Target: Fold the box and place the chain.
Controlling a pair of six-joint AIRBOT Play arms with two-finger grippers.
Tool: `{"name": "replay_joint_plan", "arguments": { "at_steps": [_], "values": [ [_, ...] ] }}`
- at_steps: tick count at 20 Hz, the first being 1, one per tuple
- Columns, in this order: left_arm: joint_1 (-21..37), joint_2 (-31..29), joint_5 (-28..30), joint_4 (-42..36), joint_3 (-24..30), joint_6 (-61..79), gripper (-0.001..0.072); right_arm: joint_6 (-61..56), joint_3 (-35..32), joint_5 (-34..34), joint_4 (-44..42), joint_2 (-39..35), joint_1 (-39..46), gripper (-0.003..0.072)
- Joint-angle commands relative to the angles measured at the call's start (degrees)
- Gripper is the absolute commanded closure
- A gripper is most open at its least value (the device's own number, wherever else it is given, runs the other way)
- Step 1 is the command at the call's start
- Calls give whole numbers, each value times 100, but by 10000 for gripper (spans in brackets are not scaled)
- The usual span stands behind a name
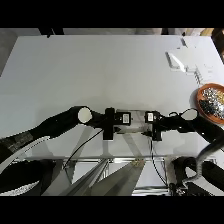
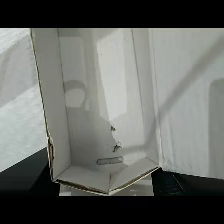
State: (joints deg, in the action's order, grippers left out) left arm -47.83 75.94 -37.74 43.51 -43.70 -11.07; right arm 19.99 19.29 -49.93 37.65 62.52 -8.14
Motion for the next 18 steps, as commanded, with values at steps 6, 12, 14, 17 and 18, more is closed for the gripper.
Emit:
{"name": "replay_joint_plan", "arguments": {
  "at_steps": [6,12,14,17,18],
  "values": [
    [509,-1215,-1071,1652,0,-4094,703,2,4,-2,-2,-2,0,351],
    [1377,-1600,-2004,2695,50,-8050,706,2,4,-2,-2,-2,0,351],
    [1554,-1600,-1788,2540,262,-8467,706,2,4,-2,-2,-2,0,351],
    [1687,-1565,-1270,2116,704,-8653,706,2,4,-2,-2,-2,0,351],
    [1718,-1510,-1128,1921,841,-8666,706,2,4,-2,-2,-2,0,351]
  ]
}}
